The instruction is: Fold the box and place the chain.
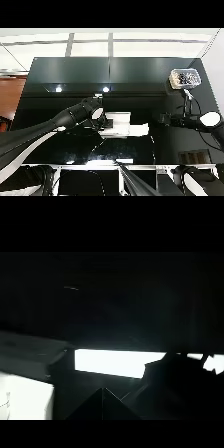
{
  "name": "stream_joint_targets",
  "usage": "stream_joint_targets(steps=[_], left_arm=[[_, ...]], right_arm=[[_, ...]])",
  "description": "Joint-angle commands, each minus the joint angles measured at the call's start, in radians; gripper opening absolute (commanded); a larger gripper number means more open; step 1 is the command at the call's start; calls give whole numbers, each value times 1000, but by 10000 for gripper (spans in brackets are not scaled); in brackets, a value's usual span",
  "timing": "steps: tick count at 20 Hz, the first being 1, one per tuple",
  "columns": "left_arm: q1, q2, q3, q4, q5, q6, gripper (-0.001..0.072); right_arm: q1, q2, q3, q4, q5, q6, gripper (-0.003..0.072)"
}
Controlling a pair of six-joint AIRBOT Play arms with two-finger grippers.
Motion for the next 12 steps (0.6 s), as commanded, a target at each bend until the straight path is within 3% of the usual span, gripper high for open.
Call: stream_joint_targets(steps=[1,4,9,12], left_arm=[[1,0,1,-2,0,-1,26],[1,0,1,-2,0,-1,27],[1,0,1,-2,0,-1,26],[1,0,1,-2,-1,-1,26]], right_arm=[[-45,-72,-53,80,75,129,13],[13,-181,-54,242,175,-46,13],[105,-290,-53,444,117,-171,13],[166,-319,-25,494,89,-175,13]])
